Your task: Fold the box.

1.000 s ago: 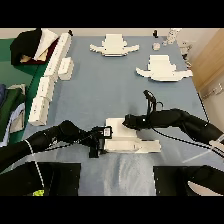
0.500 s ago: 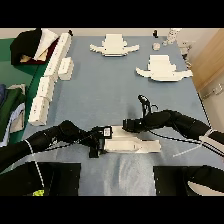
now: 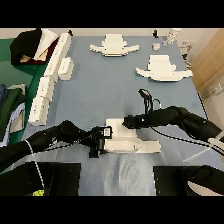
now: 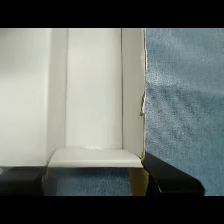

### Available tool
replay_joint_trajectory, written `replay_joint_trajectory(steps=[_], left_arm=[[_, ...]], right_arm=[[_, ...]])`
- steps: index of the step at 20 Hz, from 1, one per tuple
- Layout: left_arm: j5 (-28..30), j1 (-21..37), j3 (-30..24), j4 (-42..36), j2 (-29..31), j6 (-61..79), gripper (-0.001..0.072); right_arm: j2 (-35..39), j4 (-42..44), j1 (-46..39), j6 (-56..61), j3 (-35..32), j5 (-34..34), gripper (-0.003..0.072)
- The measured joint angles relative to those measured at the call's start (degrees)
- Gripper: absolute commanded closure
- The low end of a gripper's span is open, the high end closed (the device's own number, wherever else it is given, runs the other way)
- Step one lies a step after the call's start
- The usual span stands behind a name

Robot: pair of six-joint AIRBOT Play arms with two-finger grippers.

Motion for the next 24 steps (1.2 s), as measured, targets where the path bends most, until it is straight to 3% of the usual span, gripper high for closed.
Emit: replay_joint_trajectory(steps=[3,6,7,8,9,10,12,15,18,24], left_arm=[[0.00,0.00,0.00,0.00,0.00,0.00,0.0255],[0.00,0.00,0.00,0.00,0.00,-0.02,0.0255],[-0.02,0.00,0.00,0.00,0.00,-0.02,0.0255],[0.00,0.00,0.00,0.00,0.00,-0.02,0.0255],[0.00,0.00,0.00,0.00,0.00,-0.02,0.0255],[-0.02,0.00,0.00,0.00,0.00,-0.04,0.0255],[-0.02,0.00,0.00,0.00,0.00,-0.04,0.0255],[-0.02,0.00,0.00,0.00,0.00,-0.04,0.0255],[-0.02,0.00,0.00,-0.02,0.00,-0.04,0.0255],[-0.02,0.00,0.00,0.00,0.00,-0.07,0.0255]], right_arm=[[7.43,-2.05,0.00,-3.26,1.20,-5.16,0.0492],[15.82,-3.02,0.02,-12.24,1.46,-15.65,0.0491],[18.32,-3.58,0.00,-14.51,1.16,-19.17,0.0426],[20.83,-4.74,0.02,-16.61,0.57,-22.60,0.0256],[22.84,-6.25,0.02,-18.49,-0.26,-25.14,0.0133],[24.70,-8.11,0.00,-21.05,-1.49,-27.36,0.0094],[27.15,-11.65,0.00,-27.26,-4.48,-29.44,0.0094],[28.37,-15.41,0.00,-38.29,-9.79,-27.69,0.0094],[27.50,-16.46,0.00,-49.64,-14.58,-21.14,0.0094],[22.03,-12.94,0.00,-63.76,-17.88,-10.23,0.0104]])
